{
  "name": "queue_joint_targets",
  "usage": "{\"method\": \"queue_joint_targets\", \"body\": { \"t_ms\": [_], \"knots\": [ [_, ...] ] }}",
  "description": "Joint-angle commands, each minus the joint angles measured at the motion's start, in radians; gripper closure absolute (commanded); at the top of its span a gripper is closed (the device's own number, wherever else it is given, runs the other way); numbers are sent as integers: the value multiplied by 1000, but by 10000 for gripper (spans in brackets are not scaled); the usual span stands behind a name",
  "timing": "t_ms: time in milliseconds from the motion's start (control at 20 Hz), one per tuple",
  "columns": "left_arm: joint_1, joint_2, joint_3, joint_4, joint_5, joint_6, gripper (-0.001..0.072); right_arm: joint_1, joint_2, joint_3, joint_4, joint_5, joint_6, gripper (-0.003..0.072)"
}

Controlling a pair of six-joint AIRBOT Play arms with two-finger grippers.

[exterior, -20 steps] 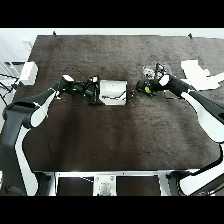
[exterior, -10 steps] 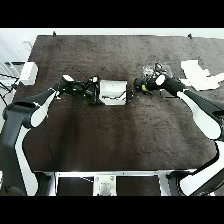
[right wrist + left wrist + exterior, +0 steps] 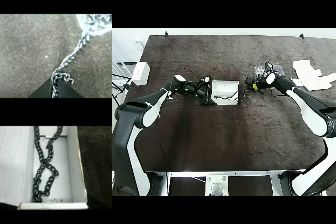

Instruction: Fold the box and place the chain.

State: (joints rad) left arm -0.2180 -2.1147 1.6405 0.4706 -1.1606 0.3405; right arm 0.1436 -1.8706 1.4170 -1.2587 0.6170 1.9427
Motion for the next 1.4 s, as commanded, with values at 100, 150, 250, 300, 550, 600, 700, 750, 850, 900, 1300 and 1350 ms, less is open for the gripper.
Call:
{"method": "queue_joint_targets", "body": {
  "t_ms": [100, 150, 250, 300, 550, 600, 700, 750, 850, 900, 1300, 1350],
  "knots": [
    [0, 0, 0, 0, 0, 0, 236, -2, 8, 31, -62, 16, -8, 673],
    [0, 0, 0, 0, 0, 0, 235, 0, 21, 41, -63, 27, -18, 673],
    [0, 0, 0, 0, 0, 0, 235, 6, 69, 48, -88, 40, -24, 674],
    [0, 0, 0, 0, 0, 0, 236, 9, 96, 48, -95, 50, -26, 673],
    [0, 0, 0, 0, 0, 0, 236, 23, 221, 48, -126, 105, -55, 673],
    [0, 0, 0, 0, 0, 0, 235, 29, 240, 48, -126, 125, -67, 673],
    [0, 0, 0, 0, 0, 0, 235, 52, 281, 48, -128, 174, -98, 673],
    [0, 0, 0, 0, 0, 0, 236, 66, 297, 48, -138, 193, -107, 674],
    [0, 0, 0, 0, 0, 0, 235, 95, 320, 48, -145, 215, -108, 674],
    [0, 0, 0, 0, 0, 0, 236, 111, 333, 48, -148, 232, -113, 674],
    [0, 0, 0, 0, 0, 0, 236, 285, 463, 48, -156, 308, -145, 673],
    [0, 0, 0, 0, 0, 0, 235, 304, 472, 48, -156, 307, -145, 673]
  ]
}}
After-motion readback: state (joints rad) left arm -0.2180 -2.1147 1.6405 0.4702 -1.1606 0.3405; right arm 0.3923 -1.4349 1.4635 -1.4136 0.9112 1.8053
